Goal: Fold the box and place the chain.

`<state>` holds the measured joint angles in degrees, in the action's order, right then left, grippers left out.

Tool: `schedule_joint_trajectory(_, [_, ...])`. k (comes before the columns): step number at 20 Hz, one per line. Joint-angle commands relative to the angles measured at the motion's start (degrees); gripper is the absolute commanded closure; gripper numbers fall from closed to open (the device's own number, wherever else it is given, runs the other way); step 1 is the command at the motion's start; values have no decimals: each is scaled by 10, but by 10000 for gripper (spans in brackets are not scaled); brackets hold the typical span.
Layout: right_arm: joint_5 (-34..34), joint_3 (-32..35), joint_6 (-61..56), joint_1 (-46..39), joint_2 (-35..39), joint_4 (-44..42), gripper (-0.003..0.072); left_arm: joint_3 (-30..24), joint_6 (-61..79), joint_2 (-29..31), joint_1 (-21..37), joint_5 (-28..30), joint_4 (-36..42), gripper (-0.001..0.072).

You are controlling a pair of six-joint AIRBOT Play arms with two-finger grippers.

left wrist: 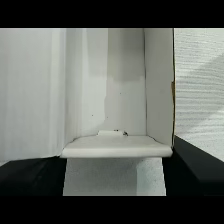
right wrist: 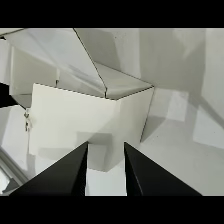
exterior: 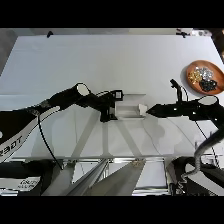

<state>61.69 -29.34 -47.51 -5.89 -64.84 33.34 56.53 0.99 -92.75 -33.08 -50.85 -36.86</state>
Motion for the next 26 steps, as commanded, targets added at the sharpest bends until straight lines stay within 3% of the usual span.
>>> schedule_joint_trajectory(1, [-23,0,0,25,0,-2,416,0,0,0,0,0,0,215])
schedule_joint_trajectory(8, [-98,-2,-83,79,0,4,417,0,0,0,0,0,0,215])
schedule_joint_trajectory(9, [-98,-6,-98,86,0,23,414,0,0,0,0,0,0,215])
schedule_joint_trajectory(11, [-113,-16,-148,116,0,82,335,0,0,0,0,0,0,215])
schedule_joint_trajectory(14, [-152,-50,-266,174,0,200,323,0,0,0,0,0,0,215])
schedule_joint_trajectory(16, [-149,-80,-340,199,0,278,263,0,0,0,0,0,0,215])
schedule_joint_trajectory(22, [-117,-108,-438,248,0,338,276,0,0,0,0,0,0,215])
schedule_joint_trajectory(26, [-113,-110,-570,287,-1,421,292,0,0,0,0,0,0,215])
